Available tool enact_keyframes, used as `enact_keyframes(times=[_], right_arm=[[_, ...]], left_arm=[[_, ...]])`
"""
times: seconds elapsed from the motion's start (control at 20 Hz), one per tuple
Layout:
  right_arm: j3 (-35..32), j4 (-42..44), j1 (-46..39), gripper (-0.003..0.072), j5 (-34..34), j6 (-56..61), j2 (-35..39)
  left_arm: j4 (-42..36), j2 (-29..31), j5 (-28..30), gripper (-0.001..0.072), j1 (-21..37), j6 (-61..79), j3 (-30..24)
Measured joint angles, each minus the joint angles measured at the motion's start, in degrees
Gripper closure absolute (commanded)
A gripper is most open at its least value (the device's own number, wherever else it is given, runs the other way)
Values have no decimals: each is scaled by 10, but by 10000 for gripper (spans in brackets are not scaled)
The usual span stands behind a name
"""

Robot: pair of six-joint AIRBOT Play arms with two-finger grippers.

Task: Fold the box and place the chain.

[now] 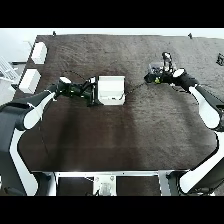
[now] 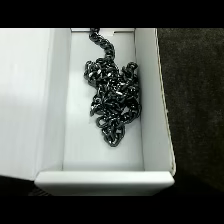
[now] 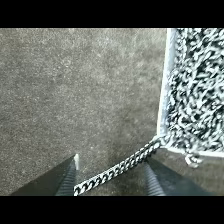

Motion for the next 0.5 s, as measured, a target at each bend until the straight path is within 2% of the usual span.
enact_keyframes(times=[0.1,0.2,0.25,0.5], right_arm=[[0,25,-1,566,5,-39,-2],[0,50,-1,653,12,-71,-2],[0,61,-2,674,16,-83,-2],[3,82,-2,676,43,-69,7]], left_arm=[[0,0,0,251,0,0,0],[0,0,0,251,0,0,0],[0,0,0,252,0,0,0],[0,0,0,252,0,0,0]])
